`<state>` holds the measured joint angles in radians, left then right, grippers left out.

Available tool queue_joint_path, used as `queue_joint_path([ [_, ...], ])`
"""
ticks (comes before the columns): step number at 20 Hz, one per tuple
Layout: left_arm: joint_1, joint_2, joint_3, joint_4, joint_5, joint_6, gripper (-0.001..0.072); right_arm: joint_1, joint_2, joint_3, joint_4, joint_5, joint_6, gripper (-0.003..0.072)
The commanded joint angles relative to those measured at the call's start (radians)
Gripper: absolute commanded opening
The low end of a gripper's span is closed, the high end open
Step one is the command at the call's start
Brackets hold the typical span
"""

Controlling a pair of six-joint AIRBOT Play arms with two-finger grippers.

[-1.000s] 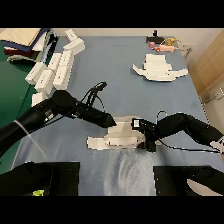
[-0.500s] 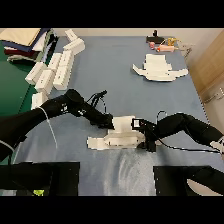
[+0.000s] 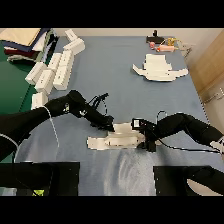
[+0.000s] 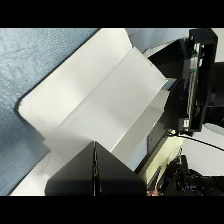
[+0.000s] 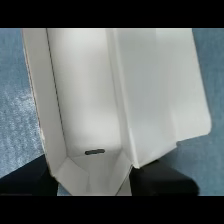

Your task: Fold the box.

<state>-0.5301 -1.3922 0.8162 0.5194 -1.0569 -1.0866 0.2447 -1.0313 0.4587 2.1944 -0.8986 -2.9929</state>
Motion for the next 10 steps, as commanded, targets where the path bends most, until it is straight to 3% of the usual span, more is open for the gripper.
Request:
queue_joint_path([
  [1,0.001,0.006,0.005,-0.001,-0.017,0.033,0.0012,0.0,0.0,0.0,0.0,0.0,0.0,0.0506],
  [5,0.002,0.111,0.005,-0.003,-0.005,0.137,0.0011,0.0,0.0,0.0,0.0,0.0,0.0,0.0506],
  [10,0.002,0.397,-0.014,0.129,-0.005,0.201,0.0011,0.0,0.0,0.0,0.0,0.0,0.0,0.0506],
])
